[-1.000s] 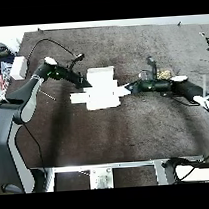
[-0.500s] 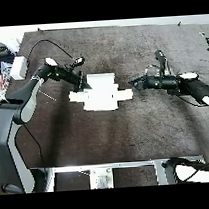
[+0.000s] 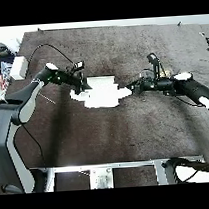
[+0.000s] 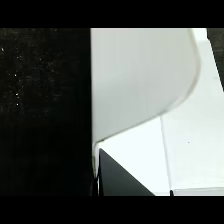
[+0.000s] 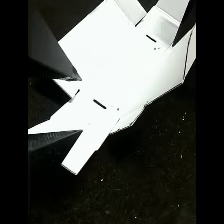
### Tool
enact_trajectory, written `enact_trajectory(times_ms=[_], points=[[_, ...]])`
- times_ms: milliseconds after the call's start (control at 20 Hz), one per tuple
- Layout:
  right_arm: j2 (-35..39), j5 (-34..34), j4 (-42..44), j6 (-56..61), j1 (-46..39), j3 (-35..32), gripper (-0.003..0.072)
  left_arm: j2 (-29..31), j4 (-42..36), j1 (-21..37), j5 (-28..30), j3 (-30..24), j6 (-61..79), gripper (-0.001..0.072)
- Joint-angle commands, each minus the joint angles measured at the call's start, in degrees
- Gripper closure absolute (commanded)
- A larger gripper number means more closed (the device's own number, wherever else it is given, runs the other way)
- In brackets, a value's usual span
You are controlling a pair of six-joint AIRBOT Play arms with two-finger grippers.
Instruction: Fold the box and place the chain.
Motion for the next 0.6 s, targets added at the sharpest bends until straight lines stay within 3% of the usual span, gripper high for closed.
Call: enact_trajectory(times_ms=[0,200,250,300,350,550], points=[[-0.94,-0.35,-0.5,-1.14,0.2,-0.02,0.0329,0.22,2.43,0.02,2.05,-0.35,0.72,0.0704],[-2.71,1.88,-0.37,-9.62,0.22,-0.02,0.0299,0.22,3.52,0.02,2.27,-0.35,-0.15,0.07],[-3.15,2.16,-0.24,-11.54,0.22,-0.02,0.0159,0.2,3.52,0.02,2.27,-0.35,-0.83,0.0699],[-3.32,2.6,-0.52,-13.97,0.52,-0.04,0.0086,0.2,3.52,0.02,2.23,-0.35,-0.81,0.0698],[-3.32,2.62,-0.46,-17.35,1.2,-0.04,0.0061,0.2,3.52,0.02,2.23,-0.35,-0.79,0.0698],[-3.34,1.62,-0.52,-31.89,6.86,-0.04,0.006,0.22,3.48,0.02,1.81,-0.33,-0.76,0.0698]])
